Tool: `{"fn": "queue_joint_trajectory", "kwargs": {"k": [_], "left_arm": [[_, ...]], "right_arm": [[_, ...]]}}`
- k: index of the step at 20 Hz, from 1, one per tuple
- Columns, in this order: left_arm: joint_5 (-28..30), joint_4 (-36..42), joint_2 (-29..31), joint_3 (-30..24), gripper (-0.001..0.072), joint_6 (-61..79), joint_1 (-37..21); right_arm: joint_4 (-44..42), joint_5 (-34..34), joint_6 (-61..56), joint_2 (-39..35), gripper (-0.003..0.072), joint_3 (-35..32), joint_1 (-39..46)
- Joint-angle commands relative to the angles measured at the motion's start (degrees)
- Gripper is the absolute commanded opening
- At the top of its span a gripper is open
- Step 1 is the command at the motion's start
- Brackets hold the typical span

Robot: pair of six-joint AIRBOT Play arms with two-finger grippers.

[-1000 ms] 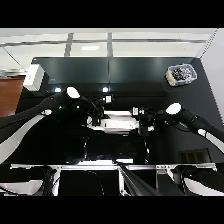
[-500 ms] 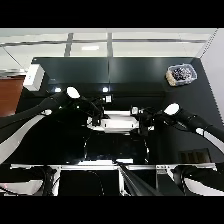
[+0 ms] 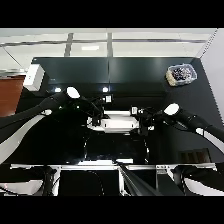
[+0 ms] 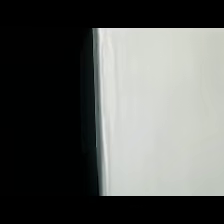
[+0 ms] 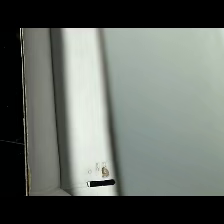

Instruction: Fold the box and place the chain.

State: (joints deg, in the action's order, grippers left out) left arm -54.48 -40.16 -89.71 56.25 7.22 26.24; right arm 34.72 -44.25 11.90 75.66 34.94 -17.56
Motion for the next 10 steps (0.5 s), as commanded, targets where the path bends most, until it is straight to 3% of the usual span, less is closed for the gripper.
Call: {"fn": "queue_joint_trajectory", "kwargs": {"k": [1, 8, 9, 10], "left_arm": [[0.02, 0.13, -0.04, 0.0, 0.0027, 0.04, 0.02], [0.0, 0.13, -0.04, 0.0, 0.0027, -0.02, 0.02], [0.0, 0.13, -0.04, 0.0, 0.0027, -0.13, 0.02], [-0.04, 0.11, -0.02, 0.0, 0.0027, -0.15, 0.0]], "right_arm": [[0.33, -0.33, -0.02, 0.04, 0.0708, 0.0, -0.09], [2.14, 0.55, -0.76, 0.17, 0.0701, -0.02, -1.44], [2.16, 0.48, -0.76, 0.17, 0.0566, -0.02, -1.44], [2.16, 0.44, -0.74, 0.17, 0.0533, -0.02, -1.44]]}}
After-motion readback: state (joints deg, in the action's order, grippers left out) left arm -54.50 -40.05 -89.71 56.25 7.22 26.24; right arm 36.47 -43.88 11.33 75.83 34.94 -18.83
